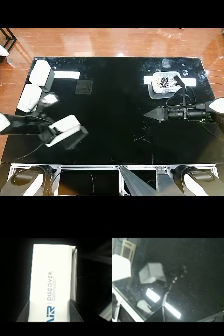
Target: Fold the box and place the chain.
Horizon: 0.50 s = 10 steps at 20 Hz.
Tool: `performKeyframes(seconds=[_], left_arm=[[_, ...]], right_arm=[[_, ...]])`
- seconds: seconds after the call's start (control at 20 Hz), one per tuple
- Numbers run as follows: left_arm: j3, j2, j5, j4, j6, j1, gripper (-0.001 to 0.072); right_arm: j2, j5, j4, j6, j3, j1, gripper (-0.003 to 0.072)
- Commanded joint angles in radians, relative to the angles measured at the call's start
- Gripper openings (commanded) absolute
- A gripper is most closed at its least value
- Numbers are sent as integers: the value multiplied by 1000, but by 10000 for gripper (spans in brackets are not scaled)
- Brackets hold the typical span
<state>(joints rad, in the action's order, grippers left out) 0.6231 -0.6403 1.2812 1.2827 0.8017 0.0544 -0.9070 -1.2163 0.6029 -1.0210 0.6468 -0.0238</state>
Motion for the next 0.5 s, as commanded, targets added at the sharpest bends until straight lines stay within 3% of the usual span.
performKeyframes(seconds=[0.0, 0.2, 0.3, 0.4, 0.45], left_arm=[[-42, 126, -6, 84, 101, -328, 162], [-40, 131, -26, 104, 83, -723, 161], [-41, 100, -94, 84, 11, -882, 162], [-41, 40, -171, -32, -104, -989, 164], [-41, 3, -175, -98, -231, -1014, 241]], right_arm=[[1, 11, -1, 60, 1, -27, 23], [1, 98, 0, 94, 1, -97, 23], [1, 138, 0, 93, 1, -135, 23], [1, 175, -1, 87, 1, -161, 23], [1, 194, -1, 74, 1, -165, 22]])
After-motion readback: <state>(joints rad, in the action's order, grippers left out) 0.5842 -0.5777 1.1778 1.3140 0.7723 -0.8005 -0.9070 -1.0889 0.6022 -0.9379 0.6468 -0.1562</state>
